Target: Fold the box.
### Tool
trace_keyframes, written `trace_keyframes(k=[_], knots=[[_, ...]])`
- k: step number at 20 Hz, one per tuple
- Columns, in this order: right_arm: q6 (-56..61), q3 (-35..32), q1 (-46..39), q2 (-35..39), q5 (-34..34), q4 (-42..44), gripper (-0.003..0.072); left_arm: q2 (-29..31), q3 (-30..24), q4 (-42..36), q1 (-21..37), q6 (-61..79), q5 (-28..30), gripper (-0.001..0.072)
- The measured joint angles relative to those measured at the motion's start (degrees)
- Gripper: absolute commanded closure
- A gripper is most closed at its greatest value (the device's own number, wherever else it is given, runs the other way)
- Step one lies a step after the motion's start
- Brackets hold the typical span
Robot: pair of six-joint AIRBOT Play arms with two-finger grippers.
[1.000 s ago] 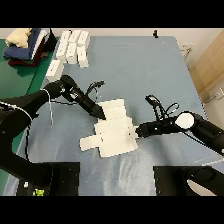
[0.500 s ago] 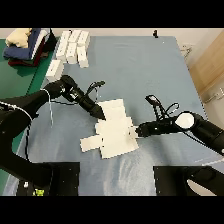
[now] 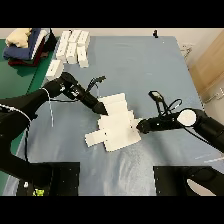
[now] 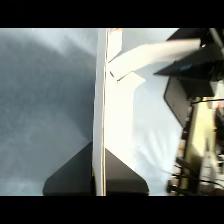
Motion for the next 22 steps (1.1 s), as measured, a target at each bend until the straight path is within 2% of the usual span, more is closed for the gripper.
trace_keyframes(k=[4, 6, 7, 10, 11, 14, 17, 22], knots=[[12.59, 9.16, -5.01, 2.01, 6.4, -15.72, 0.0405, 6.1, -0.76, 2.12, -3.76, 6.86, 7.13, 0.0698], [16.87, 13.38, -7.63, 3.39, 8.37, -19.96, 0.0412, 10.21, -2.89, 2.27, -5.68, 11.41, 11.87, 0.0698], [18.38, 14.99, -8.59, 4.0, 9.03, -21.29, 0.0472, 12.55, -4.42, 1.7, -6.58, 14.21, 14.36, 0.0698], [20.9, 17.29, -9.92, 5.03, 10.21, -20.83, 0.0657, 18.56, -10.01, 0.28, -9.55, 22.99, 22.4, 0.0698], [21.31, 17.51, -10.21, 5.2, 10.27, -19.67, 0.0681, 20.11, -12.28, -0.07, -10.84, 25.97, 25.51, 0.0698], [21.9, 17.38, -9.73, 5.46, 9.62, -16.76, 0.0684, 22.53, -18.27, -0.52, -14.08, 31.82, 32.85, 0.0698], [22.14, 16.79, -8.39, 5.16, 7.91, -15.5, 0.0684, 23.43, -22.91, -0.52, -16.04, 34.99, 37.7, 0.0697], [22.21, 16.35, -5.68, 3.3, 6.67, -14.71, 0.0684, 23.12, -26.58, -0.63, -17.14, 36.63, 41.38, 0.0695]])
